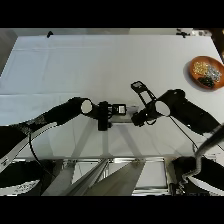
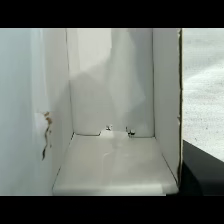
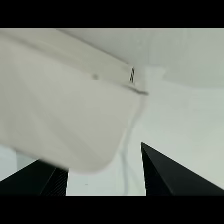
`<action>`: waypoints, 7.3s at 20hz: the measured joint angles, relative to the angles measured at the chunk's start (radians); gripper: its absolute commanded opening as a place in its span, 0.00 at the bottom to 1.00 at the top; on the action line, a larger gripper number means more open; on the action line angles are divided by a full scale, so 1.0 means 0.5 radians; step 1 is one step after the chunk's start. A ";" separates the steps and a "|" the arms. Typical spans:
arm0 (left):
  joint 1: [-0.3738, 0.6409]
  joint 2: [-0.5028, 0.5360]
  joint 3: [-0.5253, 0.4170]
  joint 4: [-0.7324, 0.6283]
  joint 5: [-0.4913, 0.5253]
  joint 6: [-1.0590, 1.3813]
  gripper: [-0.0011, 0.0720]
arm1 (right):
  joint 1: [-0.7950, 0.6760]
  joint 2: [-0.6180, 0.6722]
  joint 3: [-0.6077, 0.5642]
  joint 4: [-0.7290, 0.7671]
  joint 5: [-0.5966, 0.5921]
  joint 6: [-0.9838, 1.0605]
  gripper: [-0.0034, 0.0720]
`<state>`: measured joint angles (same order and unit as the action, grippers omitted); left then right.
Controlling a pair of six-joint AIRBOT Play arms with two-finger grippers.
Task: Fold the box and place the chain.
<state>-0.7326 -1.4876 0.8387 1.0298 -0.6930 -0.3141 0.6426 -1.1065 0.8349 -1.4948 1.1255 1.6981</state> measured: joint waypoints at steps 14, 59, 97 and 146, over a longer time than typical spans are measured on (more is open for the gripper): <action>0.000 0.000 0.000 -0.001 0.000 -0.001 0.39 | -1.626 0.500 0.017 0.027 -0.761 -0.485 0.60; 0.000 0.000 0.000 -0.002 0.000 -0.001 0.39 | -2.357 -1.397 1.965 0.152 0.201 -0.802 0.07; 0.000 0.000 0.000 -0.002 0.000 -0.001 0.39 | -1.741 0.338 1.395 1.053 1.048 -1.103 0.07; 0.000 0.000 0.000 -0.002 0.000 -0.001 0.39 | -0.095 0.075 -0.514 1.206 -1.151 -1.119 0.51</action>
<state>-0.7326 -1.4876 0.8387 1.0290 -0.6930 -0.3145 0.5953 -1.0691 0.5777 -0.8917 0.5499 1.1385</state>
